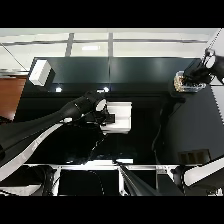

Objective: Fold the box and place the chain.

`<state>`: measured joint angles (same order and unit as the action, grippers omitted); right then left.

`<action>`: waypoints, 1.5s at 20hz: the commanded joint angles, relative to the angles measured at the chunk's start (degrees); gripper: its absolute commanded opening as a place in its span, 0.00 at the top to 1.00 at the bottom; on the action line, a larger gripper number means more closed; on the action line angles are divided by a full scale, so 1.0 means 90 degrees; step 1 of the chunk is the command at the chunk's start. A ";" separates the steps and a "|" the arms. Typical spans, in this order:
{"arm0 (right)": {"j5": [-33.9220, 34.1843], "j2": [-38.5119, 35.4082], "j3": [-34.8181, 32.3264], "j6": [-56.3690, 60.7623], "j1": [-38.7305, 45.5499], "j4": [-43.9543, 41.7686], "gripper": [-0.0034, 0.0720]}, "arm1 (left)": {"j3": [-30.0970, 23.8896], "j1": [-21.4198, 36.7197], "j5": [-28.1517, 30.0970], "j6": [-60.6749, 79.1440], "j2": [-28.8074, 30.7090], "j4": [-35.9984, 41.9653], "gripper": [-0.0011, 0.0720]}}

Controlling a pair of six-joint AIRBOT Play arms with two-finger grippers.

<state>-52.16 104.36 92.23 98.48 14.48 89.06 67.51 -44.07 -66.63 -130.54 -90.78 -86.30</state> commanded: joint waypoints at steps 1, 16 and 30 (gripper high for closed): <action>-0.0100 -0.0580 0.0194 -0.0379 0.0000 -0.0017 0.93 | 0.0005 0.0007 0.0007 0.0000 0.0000 -0.0002 0.95; -0.0712 -0.4816 0.0299 -0.1093 -0.0699 -0.1217 0.93 | 0.0005 0.0007 0.0041 0.0000 0.0000 0.0000 0.95; -0.4461 -0.5406 -0.0151 -0.2858 -0.1248 -0.5115 0.93 | 0.0005 0.0007 0.0041 0.0000 0.0000 0.0000 0.95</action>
<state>-86.32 55.88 93.19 75.11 5.69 47.46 67.51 -44.05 -66.24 -130.56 -90.78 -86.30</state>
